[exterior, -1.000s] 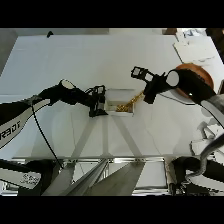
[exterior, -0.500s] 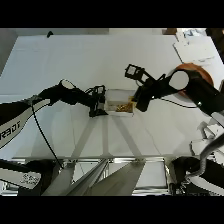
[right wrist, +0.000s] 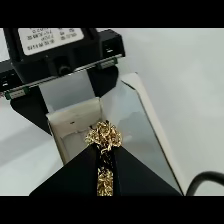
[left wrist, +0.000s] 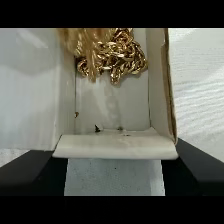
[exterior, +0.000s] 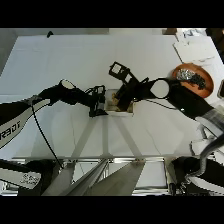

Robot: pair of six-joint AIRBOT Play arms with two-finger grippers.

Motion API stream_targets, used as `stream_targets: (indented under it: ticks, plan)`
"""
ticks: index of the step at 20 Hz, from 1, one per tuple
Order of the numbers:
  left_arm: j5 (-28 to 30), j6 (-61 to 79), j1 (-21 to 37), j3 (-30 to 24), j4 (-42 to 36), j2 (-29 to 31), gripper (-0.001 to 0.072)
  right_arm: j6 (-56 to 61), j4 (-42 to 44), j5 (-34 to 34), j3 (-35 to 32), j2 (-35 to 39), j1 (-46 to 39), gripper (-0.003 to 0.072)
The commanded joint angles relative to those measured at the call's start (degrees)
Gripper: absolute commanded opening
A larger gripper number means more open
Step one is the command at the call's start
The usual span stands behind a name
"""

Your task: Fold the box and place the chain.

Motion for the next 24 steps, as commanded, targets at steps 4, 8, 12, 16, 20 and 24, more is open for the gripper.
stream_targets:
  ticks: [4, 8, 12, 16, 20, 24]
  plan:
    - [0.02, 0.0, 0.02, 0.02, 0.0, 0.0, 0.0257, 0.48, -0.11, 2.54, 0.07, -1.64, 0.76, 0.0198]
    - [0.02, 0.0, 0.02, 0.02, 0.0, 0.0, 0.0257, -0.48, -0.37, 8.68, 0.04, 2.54, -2.91, 0.0198]
    - [0.02, 0.0, 0.02, 0.02, 0.0, 0.0, 0.0257, -6.47, 0.13, 14.14, -0.15, 10.73, -11.28, 0.0198]
    - [0.02, 0.0, 0.02, 0.02, 0.0, 0.0, 0.0257, -14.99, -0.31, 21.92, -1.27, 11.3, -21.51, 0.0234]
    - [0.02, 0.0, 0.02, 0.02, 0.0, 0.0, 0.0257, -28.7, -0.24, 22.34, -1.68, 6.36, -23.85, 0.0342]
    - [0.02, 0.0, 0.02, 0.02, 0.0, 0.0, 0.0257, -37.9, 0.33, 21.86, -1.68, -1.92, -23.82, 0.0347]
